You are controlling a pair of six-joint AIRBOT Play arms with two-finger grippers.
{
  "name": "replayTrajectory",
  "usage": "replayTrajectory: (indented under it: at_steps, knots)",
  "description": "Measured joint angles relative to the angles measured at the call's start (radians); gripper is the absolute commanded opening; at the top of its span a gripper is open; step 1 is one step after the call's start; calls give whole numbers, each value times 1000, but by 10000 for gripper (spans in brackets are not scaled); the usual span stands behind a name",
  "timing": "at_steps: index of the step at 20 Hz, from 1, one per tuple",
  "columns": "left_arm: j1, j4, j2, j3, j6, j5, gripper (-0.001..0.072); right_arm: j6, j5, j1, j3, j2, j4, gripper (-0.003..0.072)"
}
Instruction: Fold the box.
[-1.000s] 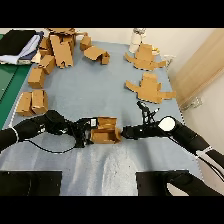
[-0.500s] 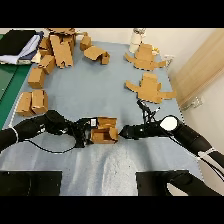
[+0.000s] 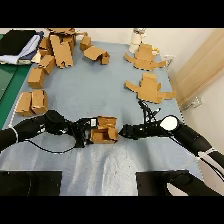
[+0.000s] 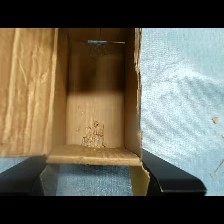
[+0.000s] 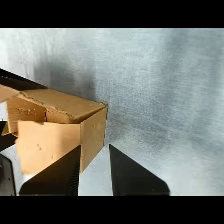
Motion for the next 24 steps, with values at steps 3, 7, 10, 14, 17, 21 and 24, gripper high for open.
replayTrajectory:
  at_steps: [3, 7, 10, 14, 17, 21, 24]
  knots:
    - [0, 0, 0, 0, 0, 0, 591, 3, 6, 2, 0, 0, 34, 296]
    - [0, 0, 0, 0, 0, -1, 592, 4, 23, 5, 0, 0, 77, 324]
    - [0, 0, 0, 0, 0, 0, 591, 4, 24, 42, 0, -4, 93, 323]
    - [0, 0, 0, 0, 0, 0, 591, 72, -33, 105, 12, -27, 37, 322]
    - [0, 0, 0, 0, 0, -1, 591, 185, -57, 153, 47, -40, -73, 319]
    - [0, 0, 0, 0, 0, -1, 591, 408, -45, 243, 121, -51, -285, 318]
    - [0, 0, 0, 0, 0, -1, 591, 591, 24, 316, 189, -77, -467, 318]
